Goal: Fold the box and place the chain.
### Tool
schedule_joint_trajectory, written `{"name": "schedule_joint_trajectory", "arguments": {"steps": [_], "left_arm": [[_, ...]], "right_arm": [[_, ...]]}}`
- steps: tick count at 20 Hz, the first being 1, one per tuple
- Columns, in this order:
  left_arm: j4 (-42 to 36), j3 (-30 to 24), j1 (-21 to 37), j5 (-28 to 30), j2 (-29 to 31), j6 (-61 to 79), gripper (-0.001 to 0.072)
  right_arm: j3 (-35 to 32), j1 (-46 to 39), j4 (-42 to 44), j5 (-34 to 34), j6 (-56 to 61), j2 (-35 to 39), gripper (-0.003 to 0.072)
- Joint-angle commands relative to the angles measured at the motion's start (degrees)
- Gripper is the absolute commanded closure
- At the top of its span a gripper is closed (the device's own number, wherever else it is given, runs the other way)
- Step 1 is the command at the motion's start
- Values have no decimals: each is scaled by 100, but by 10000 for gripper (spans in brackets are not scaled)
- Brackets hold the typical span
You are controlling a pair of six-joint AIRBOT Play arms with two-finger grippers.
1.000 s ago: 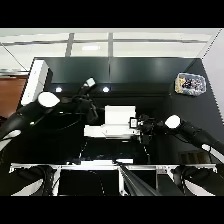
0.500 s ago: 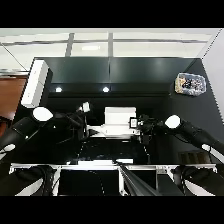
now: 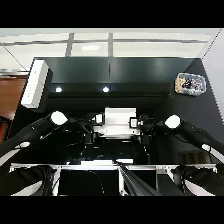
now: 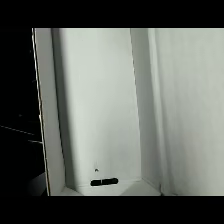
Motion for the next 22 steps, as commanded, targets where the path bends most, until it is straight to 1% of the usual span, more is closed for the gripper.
{"name": "schedule_joint_trajectory", "arguments": {"steps": [1, 2, 5, 9, 10, 11, 15, 16, 17, 18, 19, 20, 21, 22], "left_arm": [[-260, 9, -63, 7, -48, 28, 446], [-308, 9, -63, 20, -48, 28, 447], [-914, 7, -63, 17, -85, 63, 448], [-1637, 9, -170, 11, -407, 398, 449], [-1604, 9, -249, 74, -437, 592, 462], [-1582, 9, -297, 186, -439, 621, 492], [-1580, 9, -310, 254, -439, 623, 490], [-1582, 9, -310, 267, -439, 623, 440], [-1580, 9, -310, 304, -439, 623, 292], [-1580, 9, -310, 326, -439, 621, 258], [-1580, 9, -310, 330, -439, 621, 259], [-1580, 9, -313, 326, -439, 621, 279], [-1578, 9, -313, 308, -437, 619, 447], [-1585, 9, -315, 317, -437, 619, 459]], "right_arm": [[7, -2, 2, 0, -2, 4, 211], [7, -2, 2, 2, -2, 4, 211], [7, -2, 2, 2, -4, 4, 212], [7, -2, 2, 2, -2, 4, 211], [7, -2, 2, 0, -2, 4, 211], [7, -2, 2, 2, -2, 4, 212], [7, -2, 2, 0, -4, 4, 211], [7, -2, 2, 0, -2, 4, 211], [7, -2, 2, 0, -4, 4, 212], [7, -2, 2, 0, -4, 4, 211], [7, -2, 2, 0, -4, 4, 211], [7, -2, 2, 0, -4, 4, 211], [7, -2, 2, 0, -4, 4, 211], [7, -2, 2, 0, -4, 4, 212]]}}
